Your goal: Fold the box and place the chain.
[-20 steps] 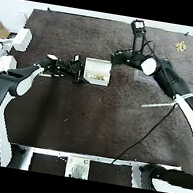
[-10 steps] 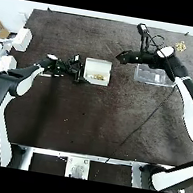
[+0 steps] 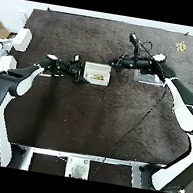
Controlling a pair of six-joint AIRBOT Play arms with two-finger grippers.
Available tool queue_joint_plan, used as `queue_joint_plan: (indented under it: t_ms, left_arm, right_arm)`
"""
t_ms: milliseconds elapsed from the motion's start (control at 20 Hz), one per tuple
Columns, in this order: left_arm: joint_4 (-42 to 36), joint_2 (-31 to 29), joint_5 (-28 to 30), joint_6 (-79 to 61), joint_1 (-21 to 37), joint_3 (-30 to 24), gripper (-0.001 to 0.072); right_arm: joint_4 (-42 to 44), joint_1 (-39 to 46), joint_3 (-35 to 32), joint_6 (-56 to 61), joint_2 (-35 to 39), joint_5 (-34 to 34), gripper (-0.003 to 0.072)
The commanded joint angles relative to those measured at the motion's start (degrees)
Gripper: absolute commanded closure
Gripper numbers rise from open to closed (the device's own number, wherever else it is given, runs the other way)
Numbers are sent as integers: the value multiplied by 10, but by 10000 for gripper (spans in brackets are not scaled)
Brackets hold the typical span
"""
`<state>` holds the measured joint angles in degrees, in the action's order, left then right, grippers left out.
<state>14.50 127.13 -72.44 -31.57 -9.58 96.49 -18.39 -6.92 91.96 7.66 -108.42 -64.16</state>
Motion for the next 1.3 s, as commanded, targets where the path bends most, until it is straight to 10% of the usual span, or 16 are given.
queue_joint_plan:
  t_ms: [0, 500, 1050, 1250]
  left_arm:
    - [0, 0, 0, 0, 0, 0, 598]
    - [0, 0, 0, 0, 0, 0, 598]
    - [0, 0, 0, 0, 0, 0, 597]
    - [0, 0, 0, 0, 0, 0, 598]
  right_arm:
    - [3, -3, 0, -74, -4, -68, 528]
    - [-143, -70, -1, -81, 2, -40, 470]
    - [-123, -71, -103, -154, 72, 76, 468]
    - [-52, -71, -118, -232, 70, 97, 341]
